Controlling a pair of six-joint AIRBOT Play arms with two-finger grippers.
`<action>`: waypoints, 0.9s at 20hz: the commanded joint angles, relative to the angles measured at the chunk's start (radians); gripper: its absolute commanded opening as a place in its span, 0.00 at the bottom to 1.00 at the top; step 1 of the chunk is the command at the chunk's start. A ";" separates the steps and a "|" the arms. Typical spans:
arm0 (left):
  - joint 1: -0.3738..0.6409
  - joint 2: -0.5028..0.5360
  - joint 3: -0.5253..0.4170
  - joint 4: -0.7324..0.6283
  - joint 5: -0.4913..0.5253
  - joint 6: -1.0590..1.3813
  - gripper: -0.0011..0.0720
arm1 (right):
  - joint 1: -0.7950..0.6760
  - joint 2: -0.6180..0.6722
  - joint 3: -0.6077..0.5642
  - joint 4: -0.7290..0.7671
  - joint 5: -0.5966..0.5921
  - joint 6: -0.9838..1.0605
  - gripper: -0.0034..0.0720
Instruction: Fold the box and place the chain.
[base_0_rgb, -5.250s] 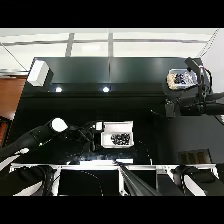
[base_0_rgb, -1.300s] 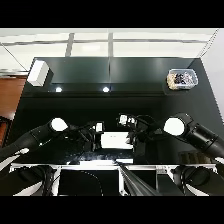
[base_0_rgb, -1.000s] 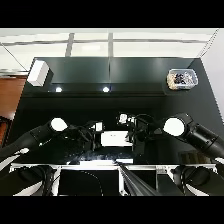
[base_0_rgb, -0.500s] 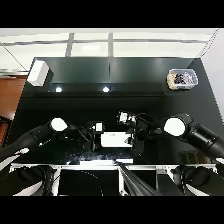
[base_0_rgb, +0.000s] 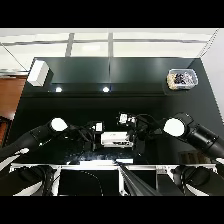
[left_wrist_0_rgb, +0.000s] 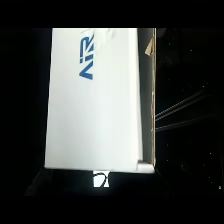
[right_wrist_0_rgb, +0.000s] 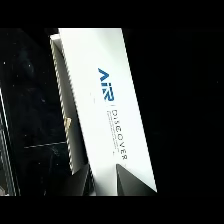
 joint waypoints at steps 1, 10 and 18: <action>0.000 0.000 0.000 0.000 -0.001 0.002 0.55 | 0.001 0.001 0.000 -0.011 0.010 0.000 0.29; 0.000 0.000 0.000 0.001 -0.001 0.002 0.55 | 0.002 0.001 0.000 -0.008 0.032 0.000 0.33; 0.000 0.000 0.000 0.000 -0.001 0.002 0.55 | 0.002 -0.002 -0.026 0.000 0.014 0.001 0.33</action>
